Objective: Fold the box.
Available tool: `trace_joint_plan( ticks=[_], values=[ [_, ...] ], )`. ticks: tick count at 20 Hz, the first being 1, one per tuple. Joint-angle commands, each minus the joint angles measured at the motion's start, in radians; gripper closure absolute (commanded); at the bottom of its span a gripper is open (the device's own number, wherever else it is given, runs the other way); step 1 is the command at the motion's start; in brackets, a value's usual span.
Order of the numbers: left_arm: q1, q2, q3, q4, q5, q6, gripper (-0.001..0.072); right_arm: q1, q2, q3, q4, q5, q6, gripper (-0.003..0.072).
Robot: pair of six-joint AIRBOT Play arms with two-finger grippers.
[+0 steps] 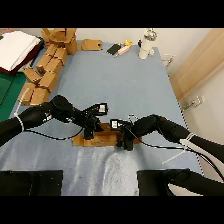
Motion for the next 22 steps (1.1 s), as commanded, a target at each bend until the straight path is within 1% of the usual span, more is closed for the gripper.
trace_joint_plan(
  ticks=[1,22],
  values=[
    [-0.001,0.000,0.000,0.000,0.000,0.000,0.0699,0.001,-0.003,0.001,-0.002,0.003,0.000,0.0159],
    [-0.001,0.000,0.000,-0.008,-0.001,-0.008,0.0700,0.001,-0.003,0.000,-0.002,-0.013,0.001,0.0169]
  ],
)
